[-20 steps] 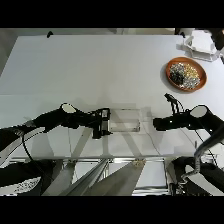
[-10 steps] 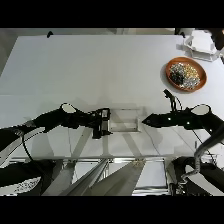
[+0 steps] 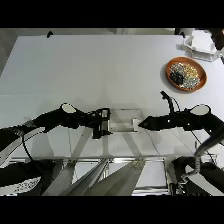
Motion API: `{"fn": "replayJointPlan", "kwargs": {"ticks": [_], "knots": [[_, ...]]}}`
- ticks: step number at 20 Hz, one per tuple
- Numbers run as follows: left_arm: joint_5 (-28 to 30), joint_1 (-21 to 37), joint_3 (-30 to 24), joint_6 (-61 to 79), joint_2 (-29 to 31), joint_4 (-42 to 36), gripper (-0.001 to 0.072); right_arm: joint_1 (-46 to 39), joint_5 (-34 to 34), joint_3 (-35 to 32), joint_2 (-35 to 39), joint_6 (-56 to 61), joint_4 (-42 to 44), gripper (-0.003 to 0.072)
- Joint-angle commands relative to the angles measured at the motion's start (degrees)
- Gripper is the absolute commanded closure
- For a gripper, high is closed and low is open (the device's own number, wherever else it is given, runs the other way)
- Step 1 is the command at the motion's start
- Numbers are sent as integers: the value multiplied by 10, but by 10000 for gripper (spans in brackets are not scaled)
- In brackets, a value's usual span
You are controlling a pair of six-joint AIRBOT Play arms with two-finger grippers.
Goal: Fold the box and place the chain.
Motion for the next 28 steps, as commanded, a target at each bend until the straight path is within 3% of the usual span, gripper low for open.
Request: {"fn": "replayJointPlan", "kwargs": {"ticks": [1, 4, 7, 14, 23, 25, 28], "knots": [[0, 0, 0, 0, 0, 0, 577, 40, -7, 2, 0, 0, 2, 263], [0, 0, 0, 0, 0, 0, 577, 87, -62, 27, 0, 46, -18, 264], [0, 0, 0, 0, 0, 0, 577, 146, -120, 62, 0, 153, -132, 263], [0, 0, 0, 0, 0, 0, 577, 236, -123, 113, -1, 389, -351, 219], [0, 0, 0, 0, 0, 0, 577, 320, -136, 164, -46, 532, -427, 225], [0, 0, 0, 0, 0, 0, 577, 330, -133, 172, -51, 538, -428, 268], [-1, 0, 0, 0, 0, 0, 577, 353, -137, 172, -53, 615, -475, 268]]}}
